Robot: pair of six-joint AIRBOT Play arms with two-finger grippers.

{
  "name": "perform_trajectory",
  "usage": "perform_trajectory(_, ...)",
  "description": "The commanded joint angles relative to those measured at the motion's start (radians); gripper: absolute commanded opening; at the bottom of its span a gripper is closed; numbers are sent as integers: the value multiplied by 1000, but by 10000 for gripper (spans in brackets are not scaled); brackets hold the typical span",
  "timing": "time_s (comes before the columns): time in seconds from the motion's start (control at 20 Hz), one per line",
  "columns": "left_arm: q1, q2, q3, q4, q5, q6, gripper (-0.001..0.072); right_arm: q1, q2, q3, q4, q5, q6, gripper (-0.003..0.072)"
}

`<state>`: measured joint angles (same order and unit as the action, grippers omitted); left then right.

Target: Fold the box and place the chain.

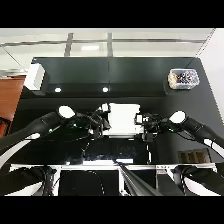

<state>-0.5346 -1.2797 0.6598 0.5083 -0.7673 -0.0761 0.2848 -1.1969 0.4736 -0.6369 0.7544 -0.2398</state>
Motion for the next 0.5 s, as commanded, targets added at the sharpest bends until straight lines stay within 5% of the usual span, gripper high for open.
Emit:
perform_trajectory(0.0,87,142,0,236,-51,-326,26,0,-1,0,0,1,0,73)
perform_trajectory(0.1,190,242,-1,386,-89,-474,26,0,-1,0,0,1,0,73)
perform_trajectory(0.25,379,288,-4,539,-108,-1007,27,0,-1,0,0,1,0,73)
perform_trajectory(0.35,497,257,-37,507,-153,-1288,27,0,-1,0,0,1,0,73)
perform_trajectory(0.45,588,184,-82,316,-252,-1297,27,0,-1,0,0,1,0,73)
